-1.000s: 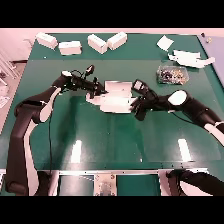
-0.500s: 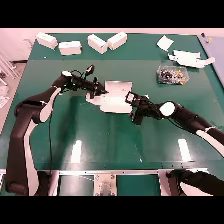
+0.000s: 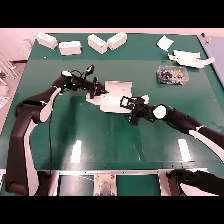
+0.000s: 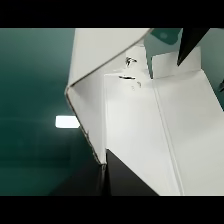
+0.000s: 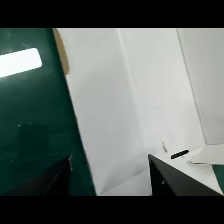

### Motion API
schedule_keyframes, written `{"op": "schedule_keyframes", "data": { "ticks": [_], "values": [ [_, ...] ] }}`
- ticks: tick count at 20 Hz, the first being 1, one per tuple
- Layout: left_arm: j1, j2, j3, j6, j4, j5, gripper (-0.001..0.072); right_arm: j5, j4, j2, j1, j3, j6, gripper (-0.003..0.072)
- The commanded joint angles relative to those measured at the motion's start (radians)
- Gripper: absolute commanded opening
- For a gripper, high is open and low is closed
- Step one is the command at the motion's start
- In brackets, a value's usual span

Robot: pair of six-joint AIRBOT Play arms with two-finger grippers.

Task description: Fold the box and place the chain.

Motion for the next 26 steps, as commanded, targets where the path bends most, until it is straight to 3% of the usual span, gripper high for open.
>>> {"op": "schedule_keyframes", "data": {
  "ticks": [1,8,13,26],
  "values": [
    [0.001,0.001,0.000,0.000,0.000,0.000,0.0020,-0.126,-0.003,-0.030,0.002,0.000,-0.012,0.0576],
    [0.001,0.001,0.000,0.000,-0.001,0.000,0.0021,-0.220,-0.002,-0.038,0.003,0.004,-0.030,0.0576],
    [0.001,0.001,0.000,0.000,-0.003,0.000,0.0021,-0.221,-0.003,0.008,0.000,0.004,-0.039,0.0576],
    [0.001,0.001,0.000,0.000,-0.003,0.000,0.0020,-0.195,0.002,-0.037,-0.070,0.040,-0.161,0.0618]
  ]
}}
